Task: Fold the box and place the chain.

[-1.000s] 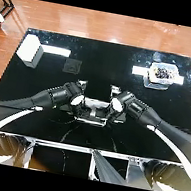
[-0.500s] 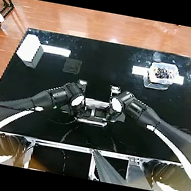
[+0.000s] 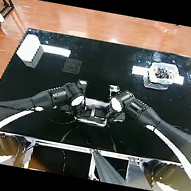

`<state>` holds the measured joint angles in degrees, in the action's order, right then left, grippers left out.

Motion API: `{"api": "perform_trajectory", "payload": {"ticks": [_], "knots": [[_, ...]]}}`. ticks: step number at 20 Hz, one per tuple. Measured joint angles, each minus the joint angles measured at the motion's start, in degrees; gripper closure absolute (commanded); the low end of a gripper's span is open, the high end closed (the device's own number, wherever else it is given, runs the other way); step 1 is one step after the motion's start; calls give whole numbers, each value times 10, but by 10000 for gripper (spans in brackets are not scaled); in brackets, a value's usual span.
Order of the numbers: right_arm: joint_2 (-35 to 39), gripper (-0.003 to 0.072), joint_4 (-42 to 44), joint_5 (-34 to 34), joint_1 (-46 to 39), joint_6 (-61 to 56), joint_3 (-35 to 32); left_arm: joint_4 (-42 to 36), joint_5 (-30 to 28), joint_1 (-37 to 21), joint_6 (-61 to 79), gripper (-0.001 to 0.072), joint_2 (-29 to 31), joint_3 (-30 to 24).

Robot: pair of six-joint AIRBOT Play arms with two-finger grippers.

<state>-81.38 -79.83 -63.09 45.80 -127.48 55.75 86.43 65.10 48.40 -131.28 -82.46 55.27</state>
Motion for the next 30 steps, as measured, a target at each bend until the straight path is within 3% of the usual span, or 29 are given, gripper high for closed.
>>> {"api": "perform_trajectory", "payload": {"ticks": [3,4,14,15,16,17,18,24,25,26,28,30], "knots": [[0,400,1,-6,0,2,3,0,0,0,-1,685,0,0],[0,447,0,-7,0,3,6,0,1,0,-1,685,0,0],[-9,448,1,-14,0,-2,14,-1,1,0,-3,685,0,0],[-10,483,0,-17,0,-2,14,-2,1,0,-3,685,0,0],[-12,606,0,-19,0,-2,14,-2,1,0,-3,684,0,0],[-12,608,2,-21,0,-5,15,-2,1,0,-3,685,0,0],[-12,662,0,-21,0,-7,15,-3,2,0,-4,685,0,0],[-14,661,0,-20,0,-6,16,-5,3,0,-4,685,0,0],[-14,571,-1,-19,0,-5,16,-5,3,0,-4,685,0,0],[-14,331,-3,-17,0,-1,15,-5,3,0,-4,685,0,0],[-14,92,-7,-17,0,0,15,-3,3,0,-2,685,0,0],[-9,69,-9,-21,0,7,15,-3,3,0,-2,685,0,0]]}}
